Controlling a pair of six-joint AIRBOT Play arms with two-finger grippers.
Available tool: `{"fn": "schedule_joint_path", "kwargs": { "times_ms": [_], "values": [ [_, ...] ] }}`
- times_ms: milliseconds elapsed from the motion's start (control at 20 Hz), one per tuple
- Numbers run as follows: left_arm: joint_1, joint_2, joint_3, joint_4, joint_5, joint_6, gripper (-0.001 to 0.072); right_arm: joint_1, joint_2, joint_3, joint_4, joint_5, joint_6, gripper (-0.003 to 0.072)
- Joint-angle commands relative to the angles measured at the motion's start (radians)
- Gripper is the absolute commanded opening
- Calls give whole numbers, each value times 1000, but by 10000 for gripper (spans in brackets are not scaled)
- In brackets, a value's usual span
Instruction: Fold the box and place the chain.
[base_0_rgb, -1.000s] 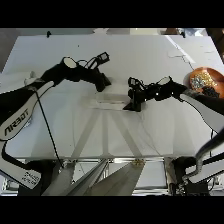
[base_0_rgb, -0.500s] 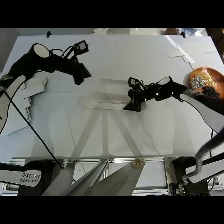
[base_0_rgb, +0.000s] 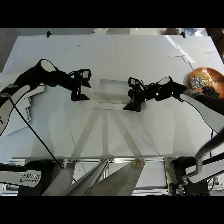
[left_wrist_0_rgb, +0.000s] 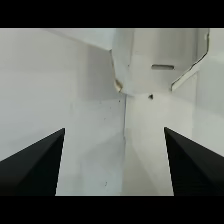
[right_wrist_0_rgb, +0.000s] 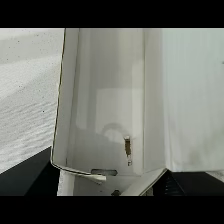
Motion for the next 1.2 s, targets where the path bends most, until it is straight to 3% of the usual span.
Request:
{"fn": "schedule_joint_path", "kwargs": {
  "times_ms": [0,350,500,800,900,1150],
  "values": [
    [-19,0,-30,-43,6,72,694,-1,0,1,0,0,0,501],
    [-68,-35,-30,-42,-1,72,691,0,0,1,0,0,0,501],
    [-88,-53,-30,-36,-17,72,566,-1,0,1,0,0,0,501],
    [-89,-55,-30,-56,-19,72,548,-1,0,1,0,0,0,501],
    [-90,-55,-30,-59,-27,72,428,-1,0,1,0,0,0,501],
    [-102,-55,-30,-61,2,72,363,-1,0,1,0,0,0,501]
  ]
}}
